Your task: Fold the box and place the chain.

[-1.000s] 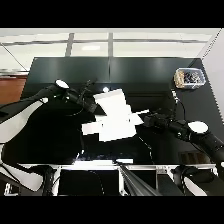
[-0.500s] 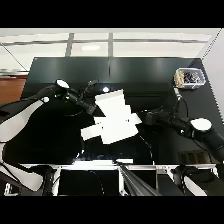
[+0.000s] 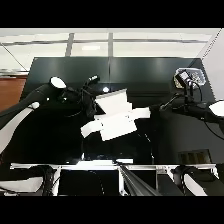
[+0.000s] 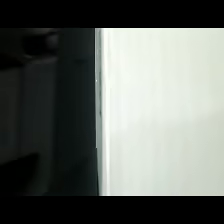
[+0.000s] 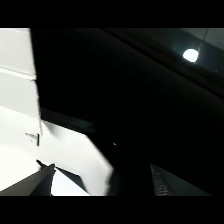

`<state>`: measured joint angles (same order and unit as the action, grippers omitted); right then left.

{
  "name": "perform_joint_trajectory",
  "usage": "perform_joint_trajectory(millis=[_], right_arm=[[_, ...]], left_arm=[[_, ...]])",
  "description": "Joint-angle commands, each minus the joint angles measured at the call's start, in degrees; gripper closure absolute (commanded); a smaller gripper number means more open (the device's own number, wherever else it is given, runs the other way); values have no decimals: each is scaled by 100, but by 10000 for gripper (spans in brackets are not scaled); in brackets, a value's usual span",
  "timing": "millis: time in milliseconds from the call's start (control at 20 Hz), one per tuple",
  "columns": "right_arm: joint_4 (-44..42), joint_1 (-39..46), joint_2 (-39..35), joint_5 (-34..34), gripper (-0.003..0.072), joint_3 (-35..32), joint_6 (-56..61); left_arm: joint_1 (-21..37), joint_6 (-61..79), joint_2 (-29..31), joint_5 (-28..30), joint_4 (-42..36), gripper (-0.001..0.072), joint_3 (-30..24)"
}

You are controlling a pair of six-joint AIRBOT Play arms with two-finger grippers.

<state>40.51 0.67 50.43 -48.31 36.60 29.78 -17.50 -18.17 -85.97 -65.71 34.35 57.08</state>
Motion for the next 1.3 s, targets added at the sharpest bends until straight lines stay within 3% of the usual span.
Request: perform_joint_trajectory(millis=[0, 250, 450, 1050, 1250], right_arm=[[304, 52, -4, -122, -20, 122, -155], [315, 46, 11, -186, -20, 116, -192], [308, -79, 92, -208, -20, 76, -940], [319, -1150, 129, -103, -20, -964, -2166], [481, -1403, 129, 446, -20, -1193, -2341]], left_arm=[[-142, 1255, 461, 555, 114, 688, -358], [-302, 2026, 461, 1327, 118, 688, -358], [-673, 2496, 345, 1858, 293, 685, -358], [-868, 2568, -103, 1554, -28, 685, -365], [-868, 2568, -199, 1578, -11, 685, -365]])
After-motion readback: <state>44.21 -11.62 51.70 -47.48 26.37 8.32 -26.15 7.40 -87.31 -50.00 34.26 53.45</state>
